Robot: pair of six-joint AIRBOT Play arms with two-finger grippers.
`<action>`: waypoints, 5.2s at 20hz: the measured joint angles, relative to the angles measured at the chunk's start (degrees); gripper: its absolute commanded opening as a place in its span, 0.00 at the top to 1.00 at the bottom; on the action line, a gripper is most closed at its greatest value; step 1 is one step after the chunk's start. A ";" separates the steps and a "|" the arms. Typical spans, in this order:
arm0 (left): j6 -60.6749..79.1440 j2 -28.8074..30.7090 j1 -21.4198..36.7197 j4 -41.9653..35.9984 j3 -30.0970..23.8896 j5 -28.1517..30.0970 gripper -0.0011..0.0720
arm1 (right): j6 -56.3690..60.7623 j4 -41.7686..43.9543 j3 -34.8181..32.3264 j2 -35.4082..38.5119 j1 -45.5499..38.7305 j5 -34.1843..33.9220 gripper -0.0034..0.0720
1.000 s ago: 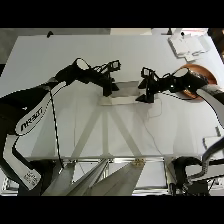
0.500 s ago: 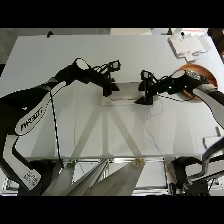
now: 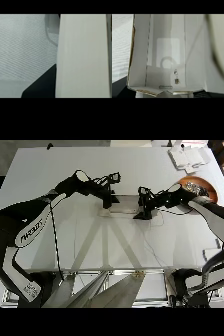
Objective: Fold the box and place the chain.
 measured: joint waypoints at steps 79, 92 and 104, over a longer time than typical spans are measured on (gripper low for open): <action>-27.43 7.02 0.46 3.61 -0.42 9.81 0.97 | 0.11 -0.55 -0.09 -0.46 0.22 -0.04 0.29; -28.70 10.97 3.76 8.63 -0.42 2.62 0.73 | 0.00 -0.61 -0.09 -0.46 0.22 -0.04 0.29; -9.86 16.48 0.42 25.64 -6.58 -3.78 0.25 | 0.02 -0.61 -0.09 -0.46 0.22 -0.04 0.29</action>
